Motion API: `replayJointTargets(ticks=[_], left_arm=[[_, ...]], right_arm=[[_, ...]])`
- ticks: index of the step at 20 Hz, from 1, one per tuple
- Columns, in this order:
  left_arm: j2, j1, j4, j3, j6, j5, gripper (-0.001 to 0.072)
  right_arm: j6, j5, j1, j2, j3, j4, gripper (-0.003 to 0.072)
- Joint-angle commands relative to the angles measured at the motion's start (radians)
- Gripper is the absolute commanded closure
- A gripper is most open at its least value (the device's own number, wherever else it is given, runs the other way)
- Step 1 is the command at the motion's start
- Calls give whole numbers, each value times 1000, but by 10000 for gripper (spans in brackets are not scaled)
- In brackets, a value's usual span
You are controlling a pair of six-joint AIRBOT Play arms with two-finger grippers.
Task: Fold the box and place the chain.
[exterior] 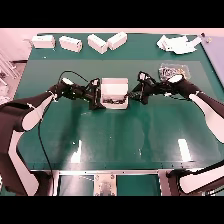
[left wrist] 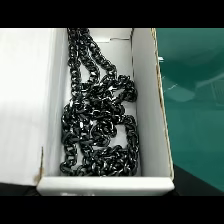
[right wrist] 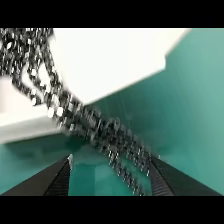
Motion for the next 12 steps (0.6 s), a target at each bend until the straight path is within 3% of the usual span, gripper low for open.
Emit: replayJointTargets(ticks=[1,10,12], left_arm=[[1,1,1,1,0,0,83],[1,1,0,1,0,0,83],[1,1,0,1,0,0,83]], right_arm=[[-20,2,30,-45,37,8,111],[-42,-32,36,-63,37,-27,113],[-46,-35,36,-70,37,-28,204]])
